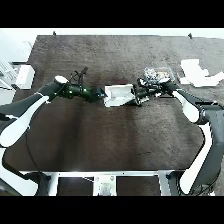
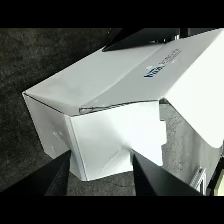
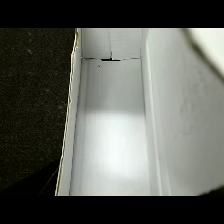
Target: Fold the box and place the chain.
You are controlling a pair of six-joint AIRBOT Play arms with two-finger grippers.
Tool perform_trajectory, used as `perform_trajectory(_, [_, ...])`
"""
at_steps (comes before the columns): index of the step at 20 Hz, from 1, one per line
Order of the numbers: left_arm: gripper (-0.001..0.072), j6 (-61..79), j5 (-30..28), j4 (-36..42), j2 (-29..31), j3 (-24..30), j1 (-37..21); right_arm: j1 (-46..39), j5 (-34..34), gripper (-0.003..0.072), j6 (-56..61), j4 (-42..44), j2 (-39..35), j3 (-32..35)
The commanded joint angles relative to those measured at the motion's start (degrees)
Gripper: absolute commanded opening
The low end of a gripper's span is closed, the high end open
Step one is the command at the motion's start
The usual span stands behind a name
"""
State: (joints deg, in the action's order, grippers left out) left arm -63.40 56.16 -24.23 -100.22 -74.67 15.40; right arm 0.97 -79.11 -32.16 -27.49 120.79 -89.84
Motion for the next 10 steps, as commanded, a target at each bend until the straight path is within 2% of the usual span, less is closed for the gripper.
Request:
perform_trajectory(1, [0.0448,-7.7,-0.2,-6.1,0.1,-2.1,1.4,0.0,0.0,0.0549,0.0,0.0,0.0,0.0])
perform_trajectory(5, [0.0447,-18.6,0.0,-14.0,0.1,-5.7,2.6,0.0,0.0,0.055,0.0,0.0,0.0,0.0])
perform_trajectory(10, [0.0447,-27.1,-1.4,-18.9,0.1,-9.1,5.1,0.0,0.0,0.0549,0.0,0.0,0.0,0.0])
